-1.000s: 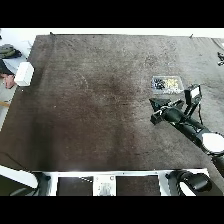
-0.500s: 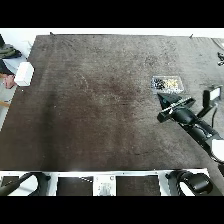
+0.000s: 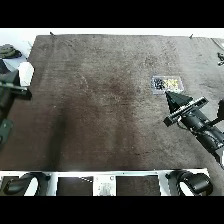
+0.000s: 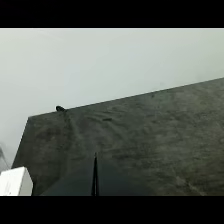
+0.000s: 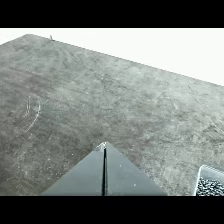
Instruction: Fold the box and place the chain.
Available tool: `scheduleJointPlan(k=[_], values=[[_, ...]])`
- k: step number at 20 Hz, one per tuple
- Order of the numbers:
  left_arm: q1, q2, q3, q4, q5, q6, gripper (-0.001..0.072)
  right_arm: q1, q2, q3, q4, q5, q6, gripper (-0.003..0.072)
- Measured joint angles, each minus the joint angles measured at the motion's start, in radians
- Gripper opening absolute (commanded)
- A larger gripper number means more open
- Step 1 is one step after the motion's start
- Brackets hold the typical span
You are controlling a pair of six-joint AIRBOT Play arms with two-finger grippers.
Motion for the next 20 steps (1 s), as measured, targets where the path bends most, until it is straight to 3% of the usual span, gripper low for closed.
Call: scheduleJointPlan(k=[7,12,20], values=[[-0.175,0.299,-0.177,-0.063,0.166,-0.021,0.0006,0.0,0.095,-0.111,-0.01,-0.015,0.078,-0.0015],[-0.246,0.351,-0.216,-0.068,0.246,-0.026,0.0008,0.0,0.257,-0.253,-0.077,-0.089,0.099,-0.0012],[-0.264,0.364,-0.229,-0.066,0.315,-0.028,0.0012,0.0,0.314,-0.306,-0.225,-0.146,0.103,-0.0012]])
